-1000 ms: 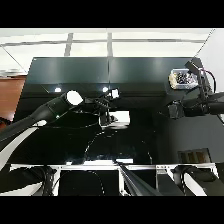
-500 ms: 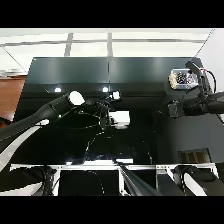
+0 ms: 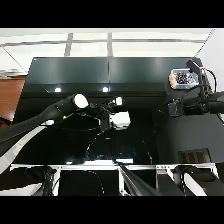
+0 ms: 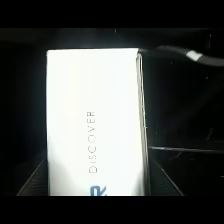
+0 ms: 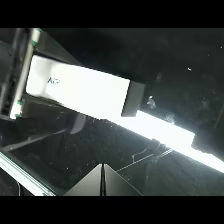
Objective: Fold the box and place the chain.
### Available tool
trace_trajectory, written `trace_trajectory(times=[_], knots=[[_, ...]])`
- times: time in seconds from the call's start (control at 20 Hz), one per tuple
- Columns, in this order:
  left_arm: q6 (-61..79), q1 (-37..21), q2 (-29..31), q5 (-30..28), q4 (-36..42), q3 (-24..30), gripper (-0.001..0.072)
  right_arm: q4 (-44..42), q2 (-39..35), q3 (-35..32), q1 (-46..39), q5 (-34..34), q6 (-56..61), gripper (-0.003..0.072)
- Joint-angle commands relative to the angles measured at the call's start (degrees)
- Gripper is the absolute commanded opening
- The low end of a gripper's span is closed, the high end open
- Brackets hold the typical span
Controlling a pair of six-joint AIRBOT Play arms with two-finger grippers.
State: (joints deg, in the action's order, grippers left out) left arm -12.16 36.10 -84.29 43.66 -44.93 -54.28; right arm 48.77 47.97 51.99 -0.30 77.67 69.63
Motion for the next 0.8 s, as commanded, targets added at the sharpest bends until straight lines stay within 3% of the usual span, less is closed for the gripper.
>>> trace_trajectory(times=[0.0, 0.1, 0.15, 0.2, 0.25, 0.45, 0.6, 0.75], knots=[[0.15, 1.75, -2.36, -6.08, -3.8, -0.04, 0.072, 0.04, -0.07, -0.04, 0.0, -0.57, 0.02, 0.0012], [0.11, 2.43, -2.36, -7.13, -4.17, -0.07, 0.0712, 0.66, -0.07, -0.04, 0.0, -0.59, 0.04, 0.0012], [-1.27, 2.36, -2.01, -6.25, -4.17, -0.35, 0.0609, 1.11, -0.07, -0.04, 0.0, -0.7, 0.04, 0.0012], [-3.93, 1.81, -1.49, -4.87, -4.37, -0.83, 0.0432, 1.2, -0.07, -0.04, 0.0, -1.03, 0.09, 0.0012], [-7.13, 0.68, -0.85, -3.04, -5.25, -1.66, 0.0335, 1.2, -0.07, -0.04, 0.0, -1.57, 0.09, 0.0012], [-18.73, -10.88, 0.31, 3.78, -17.07, -6.71, 0.0336, 1.2, -0.04, -0.04, 0.0, -5.09, 0.07, 0.0012], [-26.03, -26.82, 0.0, 0.28, -24.72, -11.52, 0.0336, 1.22, -0.02, -0.04, 0.0, -6.4, 0.07, 0.0012], [-34.86, -43.06, -3.76, -4.9, -24.39, -19.3, 0.0337, 1.18, -0.02, -0.04, 0.07, -6.78, 0.07, 0.0012]])
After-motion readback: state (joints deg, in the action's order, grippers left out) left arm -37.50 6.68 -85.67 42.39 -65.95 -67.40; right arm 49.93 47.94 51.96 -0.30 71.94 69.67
